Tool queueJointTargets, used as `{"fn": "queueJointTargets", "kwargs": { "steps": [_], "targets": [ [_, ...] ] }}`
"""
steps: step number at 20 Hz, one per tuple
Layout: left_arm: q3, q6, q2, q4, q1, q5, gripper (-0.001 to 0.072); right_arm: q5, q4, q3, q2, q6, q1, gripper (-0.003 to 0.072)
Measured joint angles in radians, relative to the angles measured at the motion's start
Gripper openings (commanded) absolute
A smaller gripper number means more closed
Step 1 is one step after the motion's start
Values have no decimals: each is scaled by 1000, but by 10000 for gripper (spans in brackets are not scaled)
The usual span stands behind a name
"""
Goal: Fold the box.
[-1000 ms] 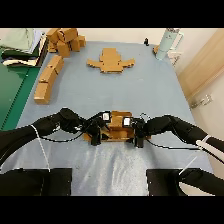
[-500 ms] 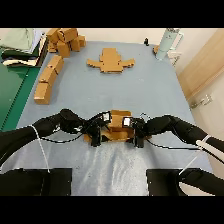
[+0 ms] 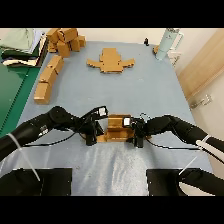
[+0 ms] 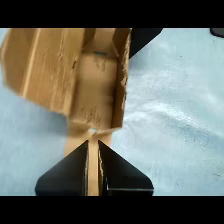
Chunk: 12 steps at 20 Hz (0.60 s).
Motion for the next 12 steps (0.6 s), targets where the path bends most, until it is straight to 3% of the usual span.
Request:
{"fn": "queueJointTargets", "kwargs": {
  "steps": [4,7,9,12],
  "targets": [
    [0,-561,78,300,63,-26,14,0,-1,0,0,0,0,560],
    [-8,-948,81,483,173,-102,13,-1,-1,0,0,0,0,560],
    [-16,-1069,61,504,244,-161,13,-1,-1,0,0,0,0,561],
    [-32,-1095,12,415,286,-213,13,-2,-1,0,0,0,0,560]
  ]
}}
